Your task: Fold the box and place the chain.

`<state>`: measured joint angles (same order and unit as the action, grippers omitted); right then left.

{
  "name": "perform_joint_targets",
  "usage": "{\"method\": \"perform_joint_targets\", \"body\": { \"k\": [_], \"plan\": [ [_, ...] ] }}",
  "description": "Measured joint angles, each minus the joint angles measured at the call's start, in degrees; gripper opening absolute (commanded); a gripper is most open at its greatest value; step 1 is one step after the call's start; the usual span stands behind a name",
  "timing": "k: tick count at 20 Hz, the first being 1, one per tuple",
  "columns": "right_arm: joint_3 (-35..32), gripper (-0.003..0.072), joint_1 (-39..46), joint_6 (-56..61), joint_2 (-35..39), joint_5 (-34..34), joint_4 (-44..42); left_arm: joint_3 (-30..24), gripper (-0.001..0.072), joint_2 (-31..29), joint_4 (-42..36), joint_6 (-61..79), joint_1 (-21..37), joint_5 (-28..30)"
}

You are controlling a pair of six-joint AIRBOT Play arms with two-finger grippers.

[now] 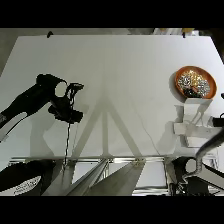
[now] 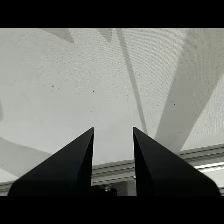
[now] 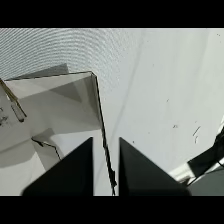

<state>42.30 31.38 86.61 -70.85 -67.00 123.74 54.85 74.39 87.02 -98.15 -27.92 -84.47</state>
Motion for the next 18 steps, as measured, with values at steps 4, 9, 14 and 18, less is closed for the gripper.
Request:
{"method": "perform_joint_targets", "body": {
  "k": [4, 9, 14, 18],
  "plan": [
    [0.00, 0.0018, -2.03, -1.53, 0.74, -1.92, 0.09, 0.00, 0.0273, 0.00, 0.00, 0.00, 0.00, 0.00],
    [-1.40, 0.0016, -8.61, -4.70, 11.54, -4.35, -13.00, -0.02, 0.0273, 0.00, 0.00, 0.00, 0.00, 0.00],
    [-9.53, 0.0017, -16.87, -6.78, 25.90, -0.39, -32.09, 0.00, 0.0273, 0.00, 0.04, 2.05, 0.00, 1.29],
    [-15.41, 0.0018, -25.68, -7.15, 32.39, 3.21, -41.59, -0.02, 0.0274, 0.00, -0.11, 5.66, 0.00, 6.93]
  ]
}}
